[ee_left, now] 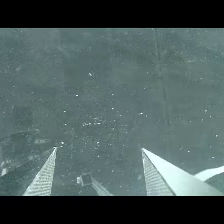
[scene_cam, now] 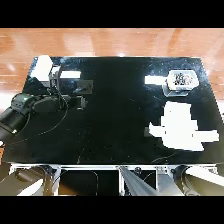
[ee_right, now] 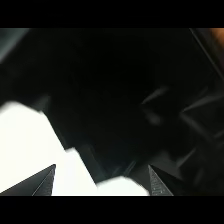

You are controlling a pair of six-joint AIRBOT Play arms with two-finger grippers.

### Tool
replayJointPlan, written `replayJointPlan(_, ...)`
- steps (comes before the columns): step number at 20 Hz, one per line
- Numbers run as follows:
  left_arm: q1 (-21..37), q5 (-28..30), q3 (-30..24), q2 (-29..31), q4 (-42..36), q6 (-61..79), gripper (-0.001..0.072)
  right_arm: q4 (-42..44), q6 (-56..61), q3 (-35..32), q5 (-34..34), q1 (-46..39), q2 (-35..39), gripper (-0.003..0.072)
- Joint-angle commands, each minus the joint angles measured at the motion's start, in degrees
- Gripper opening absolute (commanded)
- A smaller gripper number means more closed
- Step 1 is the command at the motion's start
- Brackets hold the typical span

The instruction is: Fold the box and place the chain.

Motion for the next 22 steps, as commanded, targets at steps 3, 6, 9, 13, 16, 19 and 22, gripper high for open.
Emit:
replayJointPlan(3,-0.1,-1.0,0.2,-0.6,-1.2,0.1,0.0604,-3.7,-0.6,4.7,15.2,-4.7,-15.9,0.072)
replayJointPlan(6,-0.1,-1.0,0.2,-0.6,-2.3,0.1,0.0604,-4.0,-0.3,4.8,16.8,-0.8,-19.4,0.072)
replayJointPlan(9,-0.1,-0.9,0.2,-0.6,-2.3,0.1,0.0604,-5.4,-0.1,4.8,16.7,2.4,-20.5,0.072)
replayJointPlan(13,-0.1,-0.9,0.2,-0.6,-2.2,0.2,0.0604,-8.3,0.9,4.3,17.8,5.9,-20.7,0.072)
replayJointPlan(16,-0.1,-0.9,0.2,-0.6,-2.2,0.2,0.0603,-10.9,1.7,2.7,18.1,8.2,-20.5,0.072)
replayJointPlan(19,-0.1,-0.9,0.2,-0.6,-2.2,0.2,0.0603,-11.0,0.0,2.5,18.2,10.3,-19.0,0.0299)
replayJointPlan(22,0.0,-1.0,0.2,-0.6,-2.0,0.2,0.0604,-7.5,-5.0,2.5,18.7,11.3,-15.9,0.0043)
